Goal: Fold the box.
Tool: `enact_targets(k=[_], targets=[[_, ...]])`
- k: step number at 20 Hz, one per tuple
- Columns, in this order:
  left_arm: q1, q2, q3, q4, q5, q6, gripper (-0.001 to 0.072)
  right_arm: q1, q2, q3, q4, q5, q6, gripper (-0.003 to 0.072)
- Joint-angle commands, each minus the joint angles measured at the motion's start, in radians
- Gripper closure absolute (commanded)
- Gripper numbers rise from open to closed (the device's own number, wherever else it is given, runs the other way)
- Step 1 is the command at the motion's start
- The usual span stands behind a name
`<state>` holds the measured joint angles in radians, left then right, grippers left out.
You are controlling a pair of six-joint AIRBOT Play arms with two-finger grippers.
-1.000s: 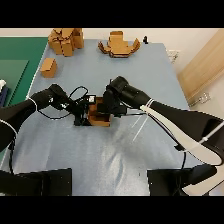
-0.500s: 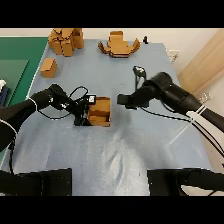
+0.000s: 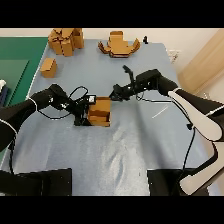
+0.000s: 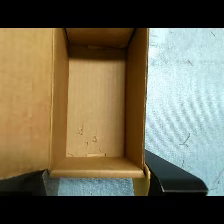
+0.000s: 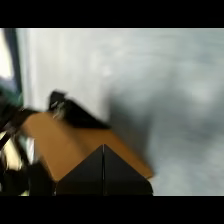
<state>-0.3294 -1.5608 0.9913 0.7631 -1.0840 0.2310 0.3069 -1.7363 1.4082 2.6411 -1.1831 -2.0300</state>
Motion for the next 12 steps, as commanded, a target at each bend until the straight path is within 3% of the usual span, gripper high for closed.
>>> enact_targets(k=[1, 4, 8, 9, 11, 12], targets=[[0.001, 0.001, -0.001, 0.000, 0.002, -0.016, 0.0473, 0.060, -0.024, 0.066, 0.023, -0.251, -0.254, 0.0686], [0.001, 0.001, -0.001, 0.000, -0.001, -0.024, 0.0473, 0.125, 0.042, -0.007, -0.050, -0.198, -0.378, 0.0687], [0.001, 0.001, -0.001, 0.000, -0.005, -0.024, 0.0473, 0.192, 0.076, -0.061, -0.206, 0.024, -0.468, 0.0684], [0.001, 0.001, -0.001, 0.000, -0.010, -0.024, 0.0473, 0.211, 0.077, -0.061, -0.254, 0.055, -0.475, 0.0631], [0.001, 0.001, -0.001, 0.000, -0.009, -0.042, 0.0473, 0.237, 0.078, -0.061, -0.305, 0.100, -0.477, 0.0375], [0.001, 0.001, -0.001, 0.000, -0.008, -0.041, 0.0473, 0.244, 0.084, -0.061, -0.323, 0.114, -0.477, 0.0375]])
